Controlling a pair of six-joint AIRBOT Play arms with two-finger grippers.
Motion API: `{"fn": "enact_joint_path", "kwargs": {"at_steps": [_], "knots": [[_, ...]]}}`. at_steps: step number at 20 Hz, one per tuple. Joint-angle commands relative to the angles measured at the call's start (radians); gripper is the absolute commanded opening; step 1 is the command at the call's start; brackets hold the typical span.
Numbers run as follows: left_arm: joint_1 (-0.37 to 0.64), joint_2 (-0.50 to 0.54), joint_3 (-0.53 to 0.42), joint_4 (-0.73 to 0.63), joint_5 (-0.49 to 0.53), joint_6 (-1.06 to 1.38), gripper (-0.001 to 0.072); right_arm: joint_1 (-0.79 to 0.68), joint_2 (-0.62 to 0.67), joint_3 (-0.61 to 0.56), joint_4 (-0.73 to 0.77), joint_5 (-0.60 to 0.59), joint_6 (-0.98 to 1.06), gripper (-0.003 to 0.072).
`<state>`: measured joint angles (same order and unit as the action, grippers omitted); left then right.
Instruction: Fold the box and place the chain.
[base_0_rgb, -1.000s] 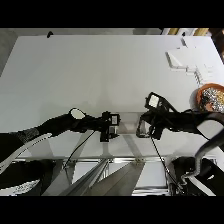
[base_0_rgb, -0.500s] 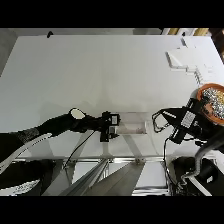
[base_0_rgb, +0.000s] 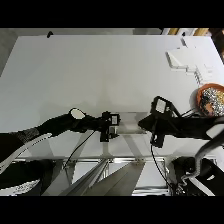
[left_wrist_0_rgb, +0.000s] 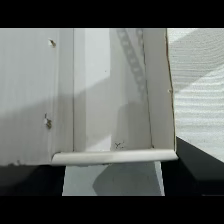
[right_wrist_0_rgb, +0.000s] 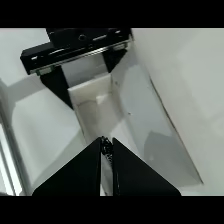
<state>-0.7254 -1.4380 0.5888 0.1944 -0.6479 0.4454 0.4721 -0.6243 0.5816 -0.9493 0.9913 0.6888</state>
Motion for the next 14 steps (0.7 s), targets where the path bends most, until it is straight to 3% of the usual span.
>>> {"fn": "enact_joint_path", "kwargs": {"at_steps": [1,5,6,8,9,11,12,14], "knots": [[0.0,0.001,0.0,0.0,0.0,0.0,0.0274,0.001,-0.149,0.001,0.068,-0.021,-0.035,0.0018],[0.0,0.001,0.0,0.0,0.0,0.0,0.0274,0.011,-0.279,0.001,0.063,-0.058,-0.036,0.0025],[0.0,0.001,0.0,0.0,0.0,0.0,0.0274,0.027,-0.296,0.001,0.055,-0.072,-0.037,0.0087],[0.0,0.001,0.0,0.0,0.0,0.0,0.0274,0.046,-0.292,0.002,0.049,-0.084,-0.049,0.029],[0.001,0.001,0.0,0.0,0.0,0.0,0.0274,0.042,-0.273,0.005,0.035,-0.071,-0.049,0.031],[0.0,0.001,0.0,0.0,0.001,0.0,0.0274,0.006,-0.201,0.008,-0.013,-0.018,-0.051,0.0288],[0.0,0.001,0.0,0.0,0.0,0.0,0.0274,-0.028,-0.147,0.008,-0.06,0.014,-0.066,0.0242],[0.0,0.001,0.0,0.0,0.0,0.0,0.0274,-0.109,-0.039,0.008,-0.193,0.068,-0.182,0.0219]]}}
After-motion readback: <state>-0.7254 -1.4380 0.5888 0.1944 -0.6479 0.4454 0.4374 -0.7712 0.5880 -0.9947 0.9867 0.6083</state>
